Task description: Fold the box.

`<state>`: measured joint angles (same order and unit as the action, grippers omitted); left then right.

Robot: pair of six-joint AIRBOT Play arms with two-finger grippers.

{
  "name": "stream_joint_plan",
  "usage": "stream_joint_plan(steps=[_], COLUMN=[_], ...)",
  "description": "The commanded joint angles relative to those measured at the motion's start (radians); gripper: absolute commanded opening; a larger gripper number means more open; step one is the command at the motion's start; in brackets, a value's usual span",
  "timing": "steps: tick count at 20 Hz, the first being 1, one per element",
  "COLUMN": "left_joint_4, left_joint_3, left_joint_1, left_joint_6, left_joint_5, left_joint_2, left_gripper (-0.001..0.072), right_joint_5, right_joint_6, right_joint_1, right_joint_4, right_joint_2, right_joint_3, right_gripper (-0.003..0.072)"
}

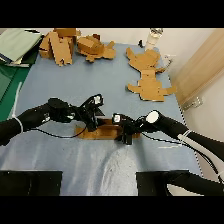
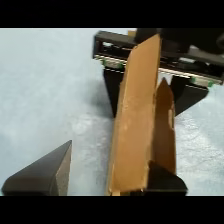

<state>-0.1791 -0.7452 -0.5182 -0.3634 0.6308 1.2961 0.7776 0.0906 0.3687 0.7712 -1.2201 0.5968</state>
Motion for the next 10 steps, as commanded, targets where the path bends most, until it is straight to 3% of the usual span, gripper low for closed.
stream_joint_plan(steps=[1,3,6,8,10], left_joint_4=[-0.179,-0.399,-0.765,-0.861,-0.827], left_joint_3=[0.0,0.0,0.0,0.0,0.001], left_joint_1=[0.046,0.072,0.076,0.076,0.064], left_joint_6=[0.203,0.395,0.709,0.902,1.109], left_joint_5=[-0.014,0.046,0.22,0.386,0.568], left_joint_2=[-0.091,-0.164,-0.256,-0.283,-0.28], left_gripper=[0.0425,0.0425,0.0423,0.0414,0.0014], right_joint_5=[0.0,-0.001,0.0,0.0,0.0], right_joint_6=[0.0,0.0,0.0,0.0,0.0], right_joint_1=[0.001,0.001,0.001,0.001,0.001], right_joint_4=[0.0,-0.001,0.0,0.0,0.0], right_joint_2=[0.0,0.0,0.0,0.0,0.0], right_joint_3=[0.0,0.0,0.0,0.0,0.0], right_gripper=[0.0543,0.0543,0.0543,0.0543,0.0543])
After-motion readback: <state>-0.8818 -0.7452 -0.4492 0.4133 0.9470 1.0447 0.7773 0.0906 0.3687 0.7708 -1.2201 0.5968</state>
